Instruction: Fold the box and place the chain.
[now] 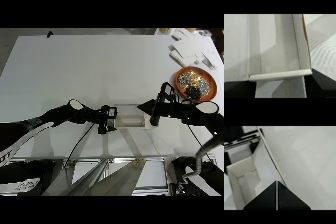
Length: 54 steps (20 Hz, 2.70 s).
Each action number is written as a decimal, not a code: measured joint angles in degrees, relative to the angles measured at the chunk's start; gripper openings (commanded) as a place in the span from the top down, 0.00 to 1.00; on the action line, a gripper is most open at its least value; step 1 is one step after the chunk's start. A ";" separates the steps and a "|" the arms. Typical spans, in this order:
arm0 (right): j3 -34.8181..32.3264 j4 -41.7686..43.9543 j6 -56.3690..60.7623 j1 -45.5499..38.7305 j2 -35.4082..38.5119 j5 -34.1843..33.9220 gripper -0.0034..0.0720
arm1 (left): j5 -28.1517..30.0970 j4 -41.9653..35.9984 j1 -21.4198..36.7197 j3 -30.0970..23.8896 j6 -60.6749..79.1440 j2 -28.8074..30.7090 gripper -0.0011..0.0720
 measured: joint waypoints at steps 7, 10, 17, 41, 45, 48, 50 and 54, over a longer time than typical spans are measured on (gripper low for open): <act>0.04 1.36 8.81 1.53 -10.62 -4.76 0.93 | 0.00 0.04 0.00 -0.02 -0.02 -0.02 0.97; 0.07 0.13 11.04 1.66 -10.75 -3.43 0.93 | 0.00 0.07 0.00 -0.02 0.00 -0.02 0.97; 0.31 -4.46 14.69 0.46 0.17 1.44 0.93 | 0.00 0.02 0.00 -0.02 0.00 -0.02 0.97; 0.31 -31.30 -6.43 4.17 -1.68 3.34 0.83 | 0.00 0.00 0.00 0.00 0.02 -0.02 0.97; 0.04 -27.08 -7.89 4.17 -3.85 2.64 0.82 | 0.00 0.02 0.00 0.00 0.02 -0.02 0.97; -0.68 -23.63 -9.77 4.17 -4.85 2.23 0.67 | 0.00 0.02 0.00 -0.02 0.02 -0.02 0.97; -1.27 -21.05 -11.41 4.17 -5.31 1.95 0.43 | 0.00 0.04 0.00 0.00 0.07 -0.02 0.97; -1.97 -18.38 -12.68 4.17 -5.68 1.09 0.40 | 0.00 0.07 0.00 0.00 0.04 -0.02 0.97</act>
